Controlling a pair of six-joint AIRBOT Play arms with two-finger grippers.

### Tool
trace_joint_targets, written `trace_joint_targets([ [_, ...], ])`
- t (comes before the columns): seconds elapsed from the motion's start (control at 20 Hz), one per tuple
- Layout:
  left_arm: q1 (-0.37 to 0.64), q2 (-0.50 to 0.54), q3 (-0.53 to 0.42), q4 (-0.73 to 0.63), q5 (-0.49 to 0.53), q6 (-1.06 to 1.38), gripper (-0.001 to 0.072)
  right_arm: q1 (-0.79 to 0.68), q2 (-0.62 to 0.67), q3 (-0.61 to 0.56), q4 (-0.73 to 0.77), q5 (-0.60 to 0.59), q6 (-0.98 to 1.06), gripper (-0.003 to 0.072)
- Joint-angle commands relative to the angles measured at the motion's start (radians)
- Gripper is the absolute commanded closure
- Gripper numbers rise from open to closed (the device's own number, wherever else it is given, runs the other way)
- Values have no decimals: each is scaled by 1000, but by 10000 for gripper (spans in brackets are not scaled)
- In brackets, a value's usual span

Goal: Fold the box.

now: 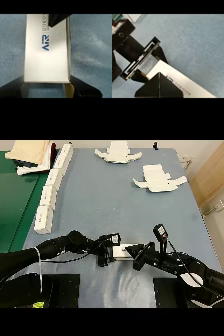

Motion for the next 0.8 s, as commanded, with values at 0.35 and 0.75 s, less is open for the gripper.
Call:
trace_joint_targets([
  [0.35,0,0,0,1,1,0,255,-430,-31,311,-435,607,124,682],
  [0.75,0,0,0,1,1,0,255,-561,-527,744,-472,1106,203,682],
])
